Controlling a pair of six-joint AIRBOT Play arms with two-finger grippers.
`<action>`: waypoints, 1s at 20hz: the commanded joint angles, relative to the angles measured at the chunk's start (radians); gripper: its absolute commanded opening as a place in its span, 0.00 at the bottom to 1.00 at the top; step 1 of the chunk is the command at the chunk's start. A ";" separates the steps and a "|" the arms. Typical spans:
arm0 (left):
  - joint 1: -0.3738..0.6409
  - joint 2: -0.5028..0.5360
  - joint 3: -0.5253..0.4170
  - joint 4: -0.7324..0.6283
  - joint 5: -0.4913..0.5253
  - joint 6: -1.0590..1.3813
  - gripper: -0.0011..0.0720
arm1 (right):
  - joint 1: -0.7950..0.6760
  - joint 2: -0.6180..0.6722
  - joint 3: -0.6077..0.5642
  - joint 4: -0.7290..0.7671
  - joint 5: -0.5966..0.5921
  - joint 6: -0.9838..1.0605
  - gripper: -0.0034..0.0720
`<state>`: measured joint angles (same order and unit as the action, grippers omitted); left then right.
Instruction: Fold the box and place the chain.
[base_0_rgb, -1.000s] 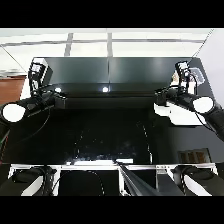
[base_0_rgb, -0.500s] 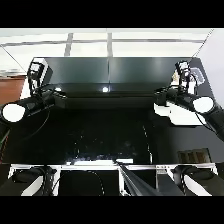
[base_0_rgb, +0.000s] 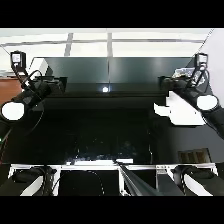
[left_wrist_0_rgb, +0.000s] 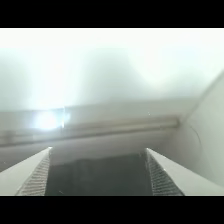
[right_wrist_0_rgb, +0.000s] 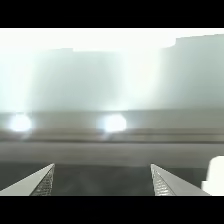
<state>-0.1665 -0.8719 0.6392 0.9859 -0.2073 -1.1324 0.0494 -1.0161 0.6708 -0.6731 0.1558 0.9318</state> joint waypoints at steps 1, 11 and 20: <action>0.023 -0.034 0.001 0.000 -0.011 0.004 0.98 | -0.200 -0.010 0.032 0.003 0.031 0.012 0.98; 0.133 -0.142 0.001 0.174 -0.459 -0.078 0.98 | -1.122 -0.485 0.539 -0.248 0.972 -0.019 0.98; 0.133 -0.146 0.001 0.174 -0.452 -0.080 0.98 | -1.012 -0.685 0.644 -0.282 1.160 -0.264 0.98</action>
<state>-0.0341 -1.0161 0.6392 1.1557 -0.6506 -1.2118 -1.0019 -1.6684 1.2980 -0.9264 1.2819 0.7345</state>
